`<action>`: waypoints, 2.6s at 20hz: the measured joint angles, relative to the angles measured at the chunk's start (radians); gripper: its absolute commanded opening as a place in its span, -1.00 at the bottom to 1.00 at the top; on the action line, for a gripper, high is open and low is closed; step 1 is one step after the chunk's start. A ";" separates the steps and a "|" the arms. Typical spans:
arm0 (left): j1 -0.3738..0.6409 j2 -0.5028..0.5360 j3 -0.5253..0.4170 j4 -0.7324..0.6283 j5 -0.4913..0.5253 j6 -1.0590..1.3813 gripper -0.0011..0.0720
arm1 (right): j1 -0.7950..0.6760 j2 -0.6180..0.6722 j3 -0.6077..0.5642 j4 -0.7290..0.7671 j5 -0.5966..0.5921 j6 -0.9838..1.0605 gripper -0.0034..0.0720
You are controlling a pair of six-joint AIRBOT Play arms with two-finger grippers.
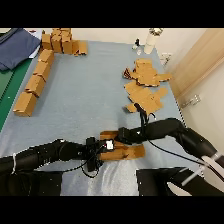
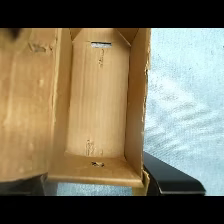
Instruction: Fold the box.
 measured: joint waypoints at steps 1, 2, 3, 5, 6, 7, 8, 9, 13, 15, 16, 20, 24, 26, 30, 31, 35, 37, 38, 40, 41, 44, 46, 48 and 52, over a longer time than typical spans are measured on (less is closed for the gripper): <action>0.000 0.000 0.000 0.000 0.000 0.000 0.35 | -0.005 -0.041 0.008 0.002 0.015 -0.024 -0.90; 0.000 0.000 0.000 0.000 0.000 0.000 0.35 | -0.008 -0.082 0.014 0.002 0.027 -0.043 -0.90; 0.000 0.000 0.000 0.000 0.000 0.000 0.35 | -0.012 -0.119 0.019 -0.003 0.040 -0.059 -0.90; 0.000 0.000 0.000 0.000 0.000 0.000 0.35 | -0.015 -0.182 0.024 -0.011 0.051 -0.087 -0.90; 0.000 0.000 0.000 0.000 0.000 0.000 0.35 | -0.017 -0.211 0.026 -0.014 0.061 -0.101 -0.90; 0.000 0.000 0.000 0.000 0.000 0.000 0.35 | -0.018 -0.232 0.027 -0.018 0.066 -0.114 -0.90; 0.000 0.000 0.000 0.000 0.000 0.000 0.35 | -0.018 -0.248 0.028 -0.018 0.068 -0.129 -0.90; 0.000 0.000 0.000 0.000 0.000 0.000 0.35 | -0.019 -0.258 0.029 -0.019 0.067 -0.140 -0.90; 0.000 0.000 0.000 0.000 0.000 0.000 0.35 | -0.019 -0.268 0.030 -0.026 0.070 -0.175 -0.90; 0.000 0.000 0.000 0.000 0.000 0.000 0.35 | -0.019 -0.255 0.031 -0.029 0.070 -0.192 -0.90; 0.000 0.000 0.000 0.000 0.000 0.000 0.35 | -0.019 -0.240 0.034 -0.030 0.064 -0.201 -0.90; 0.000 0.000 0.000 0.000 0.000 0.000 0.35 | -0.019 -0.103 0.065 -0.070 0.003 -0.229 -0.90; 0.000 0.000 0.000 0.000 0.000 0.000 0.35 | -0.018 0.084 0.085 -0.159 -0.175 -0.250 -0.90; 0.000 0.000 0.000 0.000 0.000 0.000 0.35 | -0.010 0.156 0.085 -0.229 -0.320 -0.273 -0.89; 0.000 0.000 0.000 0.000 0.000 0.000 0.35 | 0.000 0.224 0.049 -0.319 -0.506 -0.400 0.42; 0.000 0.000 0.000 0.000 0.000 0.000 0.35 | 0.001 0.227 0.027 -0.342 -0.509 -0.455 0.42; 0.000 0.000 0.000 0.000 0.000 0.000 0.35 | 0.002 0.196 -0.036 -0.430 -0.420 -0.668 0.42; 0.000 0.000 0.000 0.000 0.000 0.000 0.35 | 0.003 0.179 -0.048 -0.450 -0.346 -0.749 0.42; 0.000 0.000 0.000 0.000 0.000 0.000 0.35 | 0.003 0.171 -0.053 -0.457 -0.306 -0.790 0.42; 0.000 0.000 0.000 0.000 0.000 0.000 0.34 | 0.003 0.157 -0.058 -0.465 -0.245 -0.866 0.42; 0.000 0.000 0.000 0.000 0.000 0.000 0.35 | 0.003 0.148 -0.059 -0.467 -0.225 -0.901 0.42; 0.000 0.000 0.000 0.000 0.000 0.000 0.35 | 0.017 0.125 -0.061 -0.441 -0.191 -0.985 0.42; 0.000 0.000 0.000 0.000 0.000 0.000 0.35 | 0.045 0.118 -0.062 -0.429 -0.181 -1.015 0.42; 0.000 0.000 0.000 0.000 0.000 0.000 0.35 | 0.078 0.113 -0.062 -0.423 -0.176 -1.032 0.42; 0.000 0.000 0.000 0.000 0.000 0.000 0.35 | 0.124 0.109 -0.068 -0.422 -0.152 -1.050 0.09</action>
